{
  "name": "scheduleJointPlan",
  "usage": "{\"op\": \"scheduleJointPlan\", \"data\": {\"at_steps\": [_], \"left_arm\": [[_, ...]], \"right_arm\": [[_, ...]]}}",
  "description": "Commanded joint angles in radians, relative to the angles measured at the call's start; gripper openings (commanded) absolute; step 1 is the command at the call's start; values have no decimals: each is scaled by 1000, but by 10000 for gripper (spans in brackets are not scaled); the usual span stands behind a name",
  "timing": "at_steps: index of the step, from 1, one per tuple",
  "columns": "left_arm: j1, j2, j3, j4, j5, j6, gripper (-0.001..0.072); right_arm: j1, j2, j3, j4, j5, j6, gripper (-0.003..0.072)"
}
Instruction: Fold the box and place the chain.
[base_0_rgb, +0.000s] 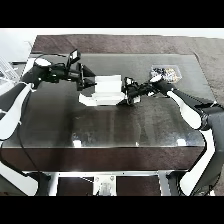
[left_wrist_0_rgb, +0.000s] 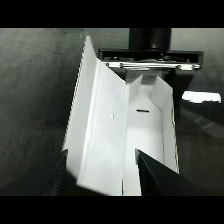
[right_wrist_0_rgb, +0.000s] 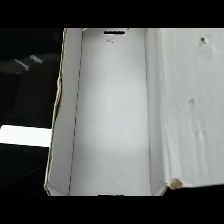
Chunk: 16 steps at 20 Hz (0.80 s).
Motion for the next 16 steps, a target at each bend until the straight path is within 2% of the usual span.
{"op": "scheduleJointPlan", "data": {"at_steps": [1, 3, 4, 5, 12, 16], "left_arm": [[34, 34, 3, 148, -63, -91, 489], [24, 32, 0, 280, -67, -146, 507], [16, 31, -1, 307, -64, -172, 651], [14, 28, -4, 307, -64, -179, 671], [-24, 23, -114, 324, 51, -144, 670], [-46, -2, -124, 323, 109, -122, 669]], "right_arm": [[1, 0, 0, 1, 0, 1, 587], [1, 0, 1, 1, 0, 1, 587], [1, 0, 1, 1, 0, 1, 587], [1, 0, 1, 1, 0, 1, 587], [1, 0, 0, 1, 0, 1, 587], [1, 0, 0, 1, 0, 1, 587]]}}
